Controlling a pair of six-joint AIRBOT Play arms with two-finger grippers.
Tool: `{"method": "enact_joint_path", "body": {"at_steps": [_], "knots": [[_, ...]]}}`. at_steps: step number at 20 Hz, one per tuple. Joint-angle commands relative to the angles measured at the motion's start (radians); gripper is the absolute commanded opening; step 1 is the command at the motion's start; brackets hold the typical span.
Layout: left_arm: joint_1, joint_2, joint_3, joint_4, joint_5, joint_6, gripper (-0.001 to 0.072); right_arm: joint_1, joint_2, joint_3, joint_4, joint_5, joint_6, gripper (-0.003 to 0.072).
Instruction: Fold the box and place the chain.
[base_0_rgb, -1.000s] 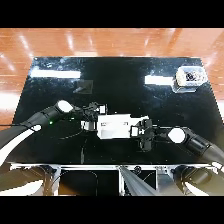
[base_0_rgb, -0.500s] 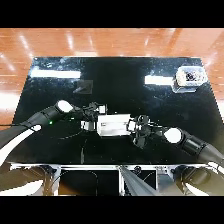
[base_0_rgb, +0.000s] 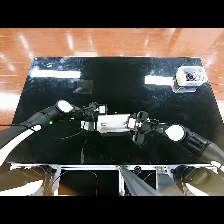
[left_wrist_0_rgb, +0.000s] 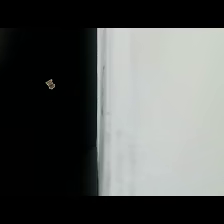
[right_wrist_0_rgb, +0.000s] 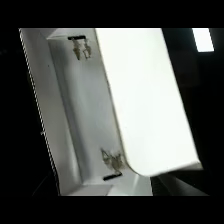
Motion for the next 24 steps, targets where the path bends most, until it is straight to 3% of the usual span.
{"method": "enact_joint_path", "body": {"at_steps": [1, 5, 11, 15, 21, 24], "knots": [[-0.001, -0.001, -0.001, 0.0, 0.0, 0.0, 0.0026, -0.051, 0.009, 0.005, -0.012, 0.011, 0.0, 0.0709], [-0.001, -0.001, -0.001, 0.0, 0.0, 0.0, 0.0026, -0.07, 0.008, 0.005, -0.003, 0.01, -0.014, 0.0709], [-0.001, -0.001, -0.001, 0.0, -0.002, 0.0, 0.0026, -0.071, -0.039, 0.005, 0.318, 0.065, -0.38, 0.0709], [-0.001, 0.0, -0.001, 0.0, -0.003, 0.0, 0.0026, -0.101, -0.098, 0.006, 0.332, 0.1, -0.468, 0.0708], [-0.001, 0.0, -0.001, 0.0, -0.003, 0.0, 0.0026, -0.264, -0.215, 0.082, 0.333, 0.325, -0.628, 0.0708], [-0.001, 0.0, -0.001, 0.0, -0.003, 0.0, 0.0026, -0.283, -0.271, 0.113, 0.386, 0.35, -0.631, 0.0709]]}}
